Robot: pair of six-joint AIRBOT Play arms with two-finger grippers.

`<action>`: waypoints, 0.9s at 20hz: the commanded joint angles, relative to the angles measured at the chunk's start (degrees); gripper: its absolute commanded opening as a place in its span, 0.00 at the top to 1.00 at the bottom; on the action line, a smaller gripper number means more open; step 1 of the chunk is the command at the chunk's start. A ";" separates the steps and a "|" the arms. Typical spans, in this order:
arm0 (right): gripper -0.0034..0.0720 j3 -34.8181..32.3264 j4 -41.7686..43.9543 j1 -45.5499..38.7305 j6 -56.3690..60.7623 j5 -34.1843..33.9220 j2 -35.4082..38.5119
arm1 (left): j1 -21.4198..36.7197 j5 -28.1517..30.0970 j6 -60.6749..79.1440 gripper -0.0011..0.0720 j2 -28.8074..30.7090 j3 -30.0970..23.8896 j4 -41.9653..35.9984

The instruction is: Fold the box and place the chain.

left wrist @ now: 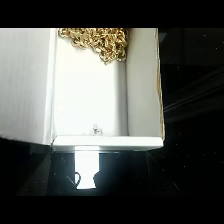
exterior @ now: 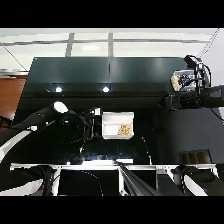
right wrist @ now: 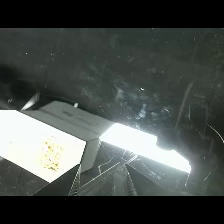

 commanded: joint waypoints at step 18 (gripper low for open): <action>0.51 0.04 -0.22 0.02 -0.02 0.00 0.00 | -0.39 1.31 -0.22 0.01 -0.07 0.70 -0.50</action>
